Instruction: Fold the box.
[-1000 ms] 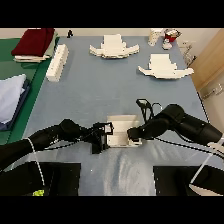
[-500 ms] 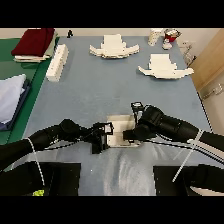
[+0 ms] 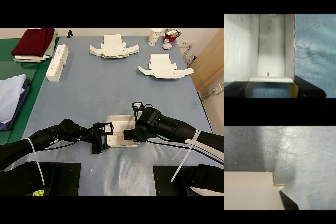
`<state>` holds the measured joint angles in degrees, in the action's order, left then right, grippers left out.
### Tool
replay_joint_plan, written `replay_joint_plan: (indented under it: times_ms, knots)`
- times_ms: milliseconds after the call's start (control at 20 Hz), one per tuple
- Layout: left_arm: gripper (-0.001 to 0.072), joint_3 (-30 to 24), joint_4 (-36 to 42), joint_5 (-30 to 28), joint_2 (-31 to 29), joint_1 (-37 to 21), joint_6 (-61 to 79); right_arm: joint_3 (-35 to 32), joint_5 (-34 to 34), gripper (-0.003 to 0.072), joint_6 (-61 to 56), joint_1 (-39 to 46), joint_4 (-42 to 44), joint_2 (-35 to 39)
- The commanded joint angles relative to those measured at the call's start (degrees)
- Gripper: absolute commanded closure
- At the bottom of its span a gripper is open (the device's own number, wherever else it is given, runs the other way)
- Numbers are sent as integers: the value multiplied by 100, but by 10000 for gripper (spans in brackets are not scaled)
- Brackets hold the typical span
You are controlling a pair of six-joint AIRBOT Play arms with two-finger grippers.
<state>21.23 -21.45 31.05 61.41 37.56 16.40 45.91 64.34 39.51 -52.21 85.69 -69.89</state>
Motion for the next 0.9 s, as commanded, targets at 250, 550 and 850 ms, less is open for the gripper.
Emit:
replay_joint_plan:
  times_ms: [250,550,850]
  knots:
    - [196,7,0,0,-4,-4,7,221,695,258,87,-2,-96,280]
    - [196,7,0,0,-4,-2,7,627,1327,340,173,79,-667,1115]
    - [196,7,0,0,-4,-4,7,415,1051,684,1469,1725,-525,1064]
